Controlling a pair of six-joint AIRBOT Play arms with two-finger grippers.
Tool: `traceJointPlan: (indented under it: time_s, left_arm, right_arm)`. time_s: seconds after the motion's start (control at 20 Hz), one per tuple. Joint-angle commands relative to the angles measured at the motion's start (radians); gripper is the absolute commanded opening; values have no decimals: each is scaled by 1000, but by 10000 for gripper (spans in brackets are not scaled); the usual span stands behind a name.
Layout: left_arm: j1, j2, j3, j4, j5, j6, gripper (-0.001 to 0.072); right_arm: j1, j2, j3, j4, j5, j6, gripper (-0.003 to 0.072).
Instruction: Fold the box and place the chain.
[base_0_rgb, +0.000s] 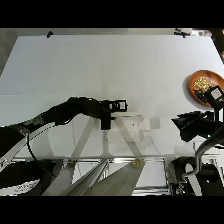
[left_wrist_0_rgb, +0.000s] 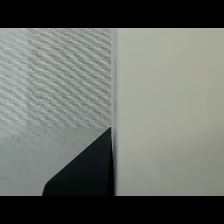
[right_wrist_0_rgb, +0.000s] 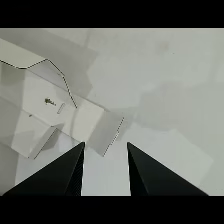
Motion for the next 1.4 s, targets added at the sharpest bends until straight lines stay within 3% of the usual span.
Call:
traceJointPlan:
  time_s: [0.0, 0.85, 0.95, 1.05, 1.2, 1.35]
  left_arm:
    - [0, 1, 1, 6, 1, -16, 6]
    - [0, 1, 1, 6, 4, -15, 14]
    - [0, 1, 1, 6, 4, -15, 14]
    - [0, 1, 1, 6, 4, -15, 14]
    - [0, 1, 1, 6, 4, -15, 14]
    - [0, 1, 1, 6, 4, -15, 14]
  right_arm:
    - [0, 1, 1, 0, 0, 0, 301]
    - [0, 1, 1, 2, 34, -53, 287]
    - [6, 2, 1, 27, 90, -71, 220]
    - [51, 2, 1, 61, 158, -90, 200]
    - [159, 2, 1, 98, 219, -89, 15]
    - [300, 1, 1, 92, 187, -126, 15]
